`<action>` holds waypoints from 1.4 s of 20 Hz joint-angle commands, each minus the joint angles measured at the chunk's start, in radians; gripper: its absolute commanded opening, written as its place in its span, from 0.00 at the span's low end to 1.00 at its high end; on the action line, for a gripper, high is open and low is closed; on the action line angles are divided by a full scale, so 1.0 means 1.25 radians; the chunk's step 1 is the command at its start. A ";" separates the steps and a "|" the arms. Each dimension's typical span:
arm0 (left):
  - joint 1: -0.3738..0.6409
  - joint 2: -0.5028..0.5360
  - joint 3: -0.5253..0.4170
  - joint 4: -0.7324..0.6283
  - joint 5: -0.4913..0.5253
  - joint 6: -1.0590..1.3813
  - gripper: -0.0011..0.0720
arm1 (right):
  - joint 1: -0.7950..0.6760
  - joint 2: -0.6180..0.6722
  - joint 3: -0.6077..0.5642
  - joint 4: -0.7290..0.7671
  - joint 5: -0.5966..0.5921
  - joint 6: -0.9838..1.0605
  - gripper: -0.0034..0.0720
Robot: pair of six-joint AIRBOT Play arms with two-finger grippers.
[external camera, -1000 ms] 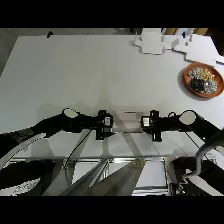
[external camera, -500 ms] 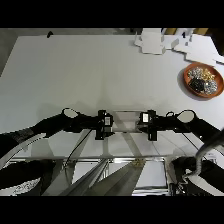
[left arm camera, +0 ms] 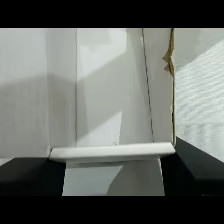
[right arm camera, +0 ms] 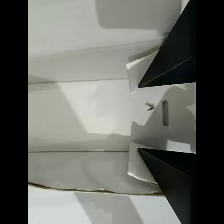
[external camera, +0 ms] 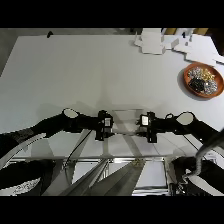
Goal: Fold the box and place the chain.
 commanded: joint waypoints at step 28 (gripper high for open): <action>0.000 0.000 0.000 0.000 0.003 -0.003 0.03 | -0.223 0.041 0.060 -0.335 0.083 1.228 0.07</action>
